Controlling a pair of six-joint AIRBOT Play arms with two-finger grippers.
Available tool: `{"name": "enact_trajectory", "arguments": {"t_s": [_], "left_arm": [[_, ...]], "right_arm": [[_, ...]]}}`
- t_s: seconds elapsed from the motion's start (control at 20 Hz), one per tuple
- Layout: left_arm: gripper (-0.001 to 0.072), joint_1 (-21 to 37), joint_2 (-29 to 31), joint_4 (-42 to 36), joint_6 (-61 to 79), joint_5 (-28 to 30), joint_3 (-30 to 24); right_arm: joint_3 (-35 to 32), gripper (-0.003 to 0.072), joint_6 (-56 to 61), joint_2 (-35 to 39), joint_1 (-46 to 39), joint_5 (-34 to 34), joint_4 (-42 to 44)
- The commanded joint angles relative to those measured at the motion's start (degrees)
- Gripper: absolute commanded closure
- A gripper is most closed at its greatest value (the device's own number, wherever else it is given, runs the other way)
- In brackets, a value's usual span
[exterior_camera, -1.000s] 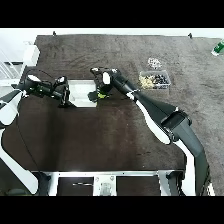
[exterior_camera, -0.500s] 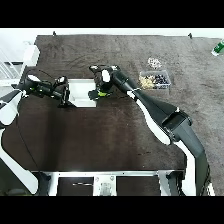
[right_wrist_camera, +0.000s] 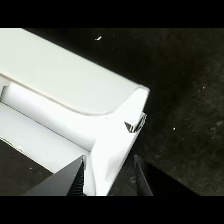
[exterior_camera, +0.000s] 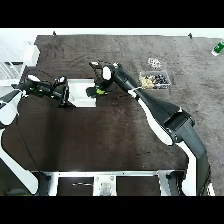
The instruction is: Fold the box and place the chain.
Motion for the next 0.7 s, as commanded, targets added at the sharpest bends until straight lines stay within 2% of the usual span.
{"name": "enact_trajectory", "arguments": {"t_s": [0.0,0.45,0.65], "left_arm": [[0.0183,0.0,0.0,0.0,0.0,0.0,0.0],[0.0182,0.0,0.0,0.0,0.0,0.0,0.0],[0.0182,0.0,0.0,0.0,0.0,0.0,0.1]], "right_arm": [[0.2,0.0321,2.3,0.1,0.1,0.3,0.6],[0.0,0.0305,2.6,-2.6,0.1,0.3,-1.8],[0.1,0.0306,3.5,-3.5,0.0,-3.6,-2.0]]}}
